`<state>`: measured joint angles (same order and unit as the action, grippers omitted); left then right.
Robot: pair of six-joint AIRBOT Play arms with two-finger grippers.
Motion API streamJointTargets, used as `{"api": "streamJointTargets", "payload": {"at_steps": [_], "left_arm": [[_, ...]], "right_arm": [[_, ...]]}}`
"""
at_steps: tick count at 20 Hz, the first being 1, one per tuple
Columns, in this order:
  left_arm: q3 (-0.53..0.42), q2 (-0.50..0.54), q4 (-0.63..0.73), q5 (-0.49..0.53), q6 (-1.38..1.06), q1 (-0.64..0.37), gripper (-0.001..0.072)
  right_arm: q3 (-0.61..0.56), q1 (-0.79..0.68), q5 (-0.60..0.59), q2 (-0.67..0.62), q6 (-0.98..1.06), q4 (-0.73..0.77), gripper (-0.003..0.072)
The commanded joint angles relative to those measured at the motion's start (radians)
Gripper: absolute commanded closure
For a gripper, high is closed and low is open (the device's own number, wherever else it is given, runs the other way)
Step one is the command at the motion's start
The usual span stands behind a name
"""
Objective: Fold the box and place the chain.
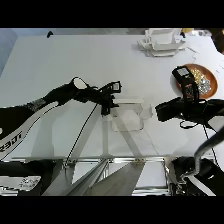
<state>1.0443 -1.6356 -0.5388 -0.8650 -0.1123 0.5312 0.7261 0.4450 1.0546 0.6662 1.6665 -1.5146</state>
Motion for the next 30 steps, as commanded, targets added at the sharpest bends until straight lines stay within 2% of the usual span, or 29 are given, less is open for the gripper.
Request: {"api": "streamJointTargets", "payload": {"at_steps": [1, 5, 6, 8, 9, 12, 15, 17, 20, 25, 26, 27, 28, 30], "left_arm": [[0.0, 0.0, 0.0, 0.0, 0.001, 0.0, 0.0699], [0.0, 0.0, 0.0, 0.0, 0.001, 0.0, 0.0699], [0.0, 0.0, 0.0, 0.0, 0.001, 0.0, 0.0699], [0.0, 0.0, 0.0, 0.0, 0.001, 0.0, 0.0699], [0.0, 0.0, 0.0, 0.0, 0.001, 0.0, 0.0699], [0.0, -0.001, 0.0, 0.0, 0.001, 0.0, 0.0699], [0.0, 0.0, 0.0, 0.0, 0.001, 0.0, 0.0699], [0.0, 0.0, 0.0, 0.0, 0.001, 0.0, 0.0699], [0.0, 0.0, 0.0, 0.0, 0.001, 0.0, 0.0699], [0.0, 0.0, 0.0, 0.0, 0.001, 0.0, 0.0699], [0.0, 0.0, 0.0, 0.0, 0.001, 0.0, 0.0699], [0.0, 0.0, 0.0, 0.001, 0.001, 0.0, 0.0699], [0.0, 0.0, 0.0, 0.0, 0.001, 0.0, 0.0699], [0.0, 0.0, 0.0, 0.0, 0.001, 0.0, 0.0699]], "right_arm": [[0.001, 0.0, 0.002, -0.001, 0.0, 0.0, 0.0318], [0.0, 0.001, 0.045, -0.001, -0.001, 0.004, 0.0326], [0.0, 0.001, 0.066, -0.001, -0.005, 0.008, 0.037], [-0.001, 0.001, 0.102, -0.001, -0.069, 0.036, 0.0569], [-0.003, 0.001, 0.109, -0.001, -0.123, 0.06, 0.0641], [-0.04, 0.001, 0.068, -0.001, -0.348, 0.121, 0.0665], [-0.168, 0.001, -0.01, -0.001, -0.58, 0.237, 0.0671], [-0.232, 0.001, -0.017, -0.001, -0.776, 0.282, 0.0669], [-0.267, 0.001, -0.041, -0.001, -0.869, 0.286, 0.0669], [-0.36, 0.025, -0.251, 0.0, -1.007, 0.326, 0.0664], [-0.386, 0.053, -0.283, 0.0, -1.064, 0.312, 0.0566], [-0.411, 0.093, -0.32, -0.001, -1.133, 0.286, 0.0247], [-0.436, 0.14, -0.377, -0.001, -1.203, 0.258, -0.0027], [-0.477, 0.214, -0.477, -0.001, -1.274, 0.213, -0.0021]]}}
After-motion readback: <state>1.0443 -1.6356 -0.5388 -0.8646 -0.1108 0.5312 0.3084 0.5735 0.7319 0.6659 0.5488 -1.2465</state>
